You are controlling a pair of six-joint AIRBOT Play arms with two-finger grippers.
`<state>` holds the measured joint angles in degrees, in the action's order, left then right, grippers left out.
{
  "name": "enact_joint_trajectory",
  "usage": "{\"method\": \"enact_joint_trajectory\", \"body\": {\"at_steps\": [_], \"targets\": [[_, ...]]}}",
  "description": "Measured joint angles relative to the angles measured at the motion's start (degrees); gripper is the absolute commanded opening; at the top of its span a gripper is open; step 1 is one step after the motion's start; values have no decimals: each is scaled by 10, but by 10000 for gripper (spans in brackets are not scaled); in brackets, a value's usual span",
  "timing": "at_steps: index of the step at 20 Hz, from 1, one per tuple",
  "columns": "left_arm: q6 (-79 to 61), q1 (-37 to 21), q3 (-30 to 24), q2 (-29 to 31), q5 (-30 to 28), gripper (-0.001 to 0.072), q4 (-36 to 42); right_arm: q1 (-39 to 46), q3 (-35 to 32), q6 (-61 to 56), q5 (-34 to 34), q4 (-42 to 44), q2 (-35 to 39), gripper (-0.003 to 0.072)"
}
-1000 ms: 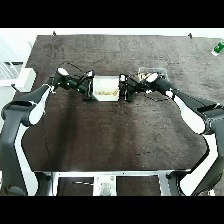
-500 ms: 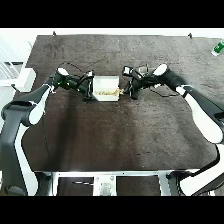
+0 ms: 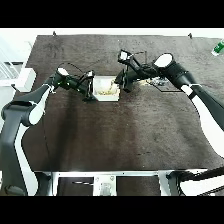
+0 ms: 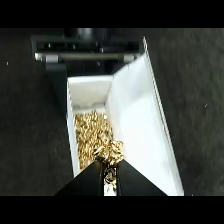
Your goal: Fold the box and place the chain.
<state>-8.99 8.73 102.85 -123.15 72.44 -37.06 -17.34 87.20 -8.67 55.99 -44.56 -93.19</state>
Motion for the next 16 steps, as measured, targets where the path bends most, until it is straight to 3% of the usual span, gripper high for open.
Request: {"method": "enact_joint_trajectory", "body": {"at_steps": [11, 16], "targets": [[0, 0, 0, 0, 0, 488, 0, -61, 33, -4, -152, 37, -5, 6], [0, 0, 0, 0, 0, 489, 0, -58, 4, -38, -191, 46, -17, 7]]}}
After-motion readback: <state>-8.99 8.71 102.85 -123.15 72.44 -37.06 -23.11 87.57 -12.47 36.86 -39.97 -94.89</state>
